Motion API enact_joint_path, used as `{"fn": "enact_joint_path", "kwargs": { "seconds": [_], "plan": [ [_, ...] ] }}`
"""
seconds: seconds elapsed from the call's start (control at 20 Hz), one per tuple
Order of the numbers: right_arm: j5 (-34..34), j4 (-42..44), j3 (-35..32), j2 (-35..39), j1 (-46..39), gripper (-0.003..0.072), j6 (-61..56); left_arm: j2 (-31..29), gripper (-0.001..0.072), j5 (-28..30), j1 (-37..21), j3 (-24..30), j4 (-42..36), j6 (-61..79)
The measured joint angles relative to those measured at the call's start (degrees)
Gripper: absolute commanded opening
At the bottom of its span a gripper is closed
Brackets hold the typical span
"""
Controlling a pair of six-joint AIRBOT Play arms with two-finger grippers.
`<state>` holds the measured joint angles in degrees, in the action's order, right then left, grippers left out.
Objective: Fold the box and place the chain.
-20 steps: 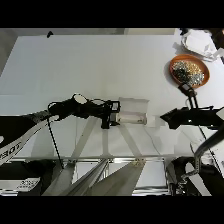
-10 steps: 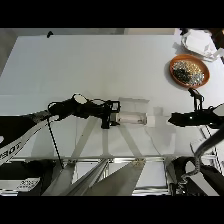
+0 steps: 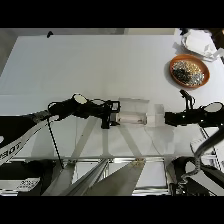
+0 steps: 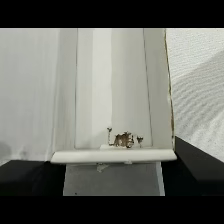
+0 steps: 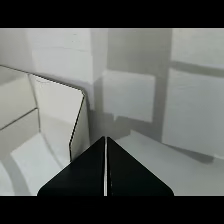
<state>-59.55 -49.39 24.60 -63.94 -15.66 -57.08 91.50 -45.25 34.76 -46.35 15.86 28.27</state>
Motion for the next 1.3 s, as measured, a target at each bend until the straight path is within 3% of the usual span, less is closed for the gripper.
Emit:
{"fn": "enact_joint_path", "kwargs": {
  "seconds": [0.3,0.4,0.95,1.0,1.1,1.3],
  "plan": [
    [0.4,5.3,-0.9,-3.2,3.3,0.0036,4.8,0.0,0.0066,0.0,0.0,0.0,0.0,0.0],
    [0.5,6.5,-0.9,-3.1,4.1,0.0193,5.6,0.0,0.0066,0.0,0.0,0.0,0.0,0.0],
    [-2.1,11.3,-0.9,3.7,5.0,0.0204,6.6,0.0,0.0066,0.0,0.0,0.0,0.0,0.0],
    [-2.6,11.5,-0.9,3.9,5.1,0.022,6.6,0.0,0.0066,0.0,0.0,0.0,0.0,0.0],
    [-3.4,11.7,-0.9,4.1,5.1,0.0342,6.6,0.0,0.0066,0.0,0.0,0.0,0.0,0.0],
    [-4.7,12.1,-0.9,4.3,7.0,0.0344,6.6,0.0,0.0066,0.0,0.0,0.0,0.0,0.0]
  ]
}}
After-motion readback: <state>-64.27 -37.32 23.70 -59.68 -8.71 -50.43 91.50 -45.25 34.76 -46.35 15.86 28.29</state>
